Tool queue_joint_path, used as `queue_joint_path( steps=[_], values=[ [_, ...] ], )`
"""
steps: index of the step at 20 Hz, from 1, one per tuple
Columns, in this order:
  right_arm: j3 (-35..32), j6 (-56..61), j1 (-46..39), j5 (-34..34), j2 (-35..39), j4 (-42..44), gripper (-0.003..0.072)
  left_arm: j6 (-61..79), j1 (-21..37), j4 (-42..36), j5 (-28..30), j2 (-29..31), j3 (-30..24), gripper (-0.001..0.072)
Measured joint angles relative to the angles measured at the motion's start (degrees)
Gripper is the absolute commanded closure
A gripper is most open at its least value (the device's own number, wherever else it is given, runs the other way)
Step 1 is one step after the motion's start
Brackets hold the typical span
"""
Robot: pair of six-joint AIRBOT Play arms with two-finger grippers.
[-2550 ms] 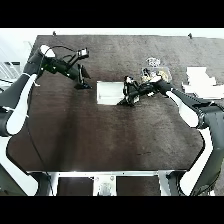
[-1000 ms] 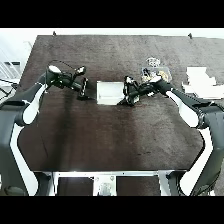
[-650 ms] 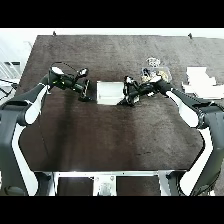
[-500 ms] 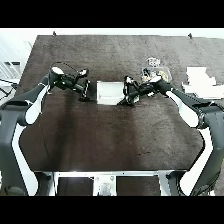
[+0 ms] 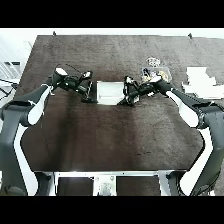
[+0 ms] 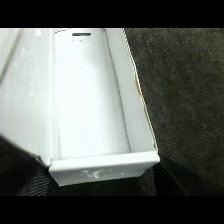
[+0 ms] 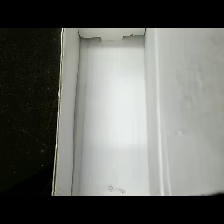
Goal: Fold the box and place the chain.
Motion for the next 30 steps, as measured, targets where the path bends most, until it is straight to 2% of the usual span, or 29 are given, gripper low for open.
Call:
queue_joint_path(
  steps=[17, 18, 20, 30],
  values=[
    [0.0, 0.04, -0.02, -0.15, 0.0, 0.04, 0.0202, 0.04, -2.16, -0.63, 5.33, -1.31, -0.02, 0.0037],
    [0.0, 0.04, -0.02, -0.15, 0.0, 0.04, 0.0201, 0.02, -2.27, -0.66, 5.55, -1.31, -0.02, 0.0049],
    [0.0, 0.04, -0.02, -0.22, 0.0, 0.07, 0.0202, 0.02, -2.32, -0.68, 5.66, -1.31, -0.02, 0.0227],
    [0.0, 0.02, -0.02, -0.04, 0.0, 0.0, 0.0202, 0.0, -2.75, 0.79, 5.92, -1.7, 0.04, 0.023]
  ],
)
